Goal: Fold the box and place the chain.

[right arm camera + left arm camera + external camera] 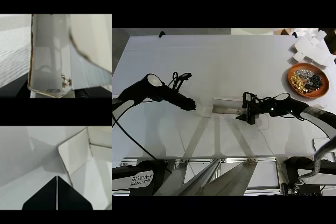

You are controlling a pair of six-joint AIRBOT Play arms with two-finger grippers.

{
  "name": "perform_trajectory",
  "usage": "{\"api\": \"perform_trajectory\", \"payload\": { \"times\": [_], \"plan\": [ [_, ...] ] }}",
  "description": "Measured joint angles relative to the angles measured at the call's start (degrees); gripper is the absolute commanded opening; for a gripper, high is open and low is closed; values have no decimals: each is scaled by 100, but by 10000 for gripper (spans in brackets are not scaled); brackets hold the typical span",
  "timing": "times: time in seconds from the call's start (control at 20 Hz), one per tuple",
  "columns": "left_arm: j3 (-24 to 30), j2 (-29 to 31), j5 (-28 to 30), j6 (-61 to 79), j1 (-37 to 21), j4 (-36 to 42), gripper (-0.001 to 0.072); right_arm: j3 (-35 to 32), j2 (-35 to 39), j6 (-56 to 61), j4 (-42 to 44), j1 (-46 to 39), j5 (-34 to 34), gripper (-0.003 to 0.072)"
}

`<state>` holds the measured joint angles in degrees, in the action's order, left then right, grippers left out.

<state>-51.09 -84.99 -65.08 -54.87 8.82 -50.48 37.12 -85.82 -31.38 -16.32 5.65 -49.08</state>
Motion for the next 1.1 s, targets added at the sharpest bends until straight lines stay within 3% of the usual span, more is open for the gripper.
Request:
{"api": "perform_trajectory", "payload": {
  "times": [0.4,0.8,1.1],
  "plan": [
    [15,-393,-133,-20,203,461,6,0,0,0,0,0,0,434],
    [13,-428,-372,503,275,1679,41,0,0,0,0,0,-2,434],
    [15,-319,-485,717,398,1941,41,2,2,-2,0,0,-20,434]
  ]
}}
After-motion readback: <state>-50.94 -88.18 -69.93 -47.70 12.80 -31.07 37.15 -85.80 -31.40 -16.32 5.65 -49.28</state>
